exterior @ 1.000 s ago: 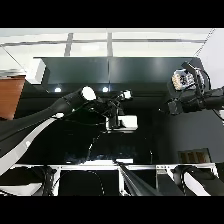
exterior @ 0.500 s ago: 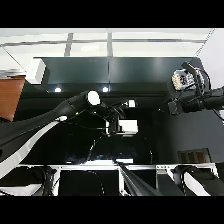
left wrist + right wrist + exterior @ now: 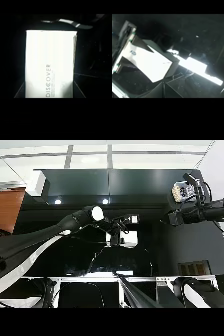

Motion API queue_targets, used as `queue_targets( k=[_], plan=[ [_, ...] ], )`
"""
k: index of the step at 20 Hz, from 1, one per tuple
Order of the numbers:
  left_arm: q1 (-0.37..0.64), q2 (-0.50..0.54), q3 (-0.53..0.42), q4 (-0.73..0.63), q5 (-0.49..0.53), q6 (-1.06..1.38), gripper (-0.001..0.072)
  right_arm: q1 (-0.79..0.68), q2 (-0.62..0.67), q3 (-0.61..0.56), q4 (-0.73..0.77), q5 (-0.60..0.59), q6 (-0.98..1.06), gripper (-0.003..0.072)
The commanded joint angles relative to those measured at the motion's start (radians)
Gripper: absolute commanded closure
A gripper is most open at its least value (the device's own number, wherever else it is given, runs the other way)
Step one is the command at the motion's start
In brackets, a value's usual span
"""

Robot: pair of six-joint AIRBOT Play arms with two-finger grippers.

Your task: Fold the box and place the chain.

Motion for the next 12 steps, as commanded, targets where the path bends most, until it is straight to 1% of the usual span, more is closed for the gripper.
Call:
queue_targets(
  k=[1,2,4,6,8,10,11,12],
  plan=[
    [0.022,0.055,0.001,0.143,0.011,-0.228,0.042,-0.013,0.0,0.0,-0.011,-0.007,0.0,0.0673],
    [0.049,0.081,0.001,0.217,0.003,-0.319,0.0419,-0.019,0.0,0.0,-0.011,-0.008,0.0,0.0673],
    [0.138,0.137,0.001,0.372,-0.031,-0.492,0.0419,-0.031,0.0,0.0,-0.012,-0.011,0.0,0.0673],
    [0.278,0.189,0.001,0.494,-0.096,-0.656,0.0419,-0.033,0.0,0.0,-0.016,-0.011,0.0,0.0673],
    [0.443,0.222,0.0,0.566,-0.184,-0.782,0.0419,-0.033,0.0,0.0,-0.015,-0.019,0.0,0.0673],
    [0.646,0.23,-0.001,0.634,-0.275,-0.903,0.0419,-0.033,0.0,0.0,-0.015,-0.035,0.0,0.0673],
    [0.759,0.227,-0.001,0.652,-0.31,-0.945,0.0419,-0.033,0.0,0.0,-0.015,-0.042,0.0,0.0673],
    [0.863,0.227,0.0,0.651,-0.313,-0.953,0.0418,-0.033,0.0,0.0,-0.015,-0.048,0.0,0.0673]
  ],
)
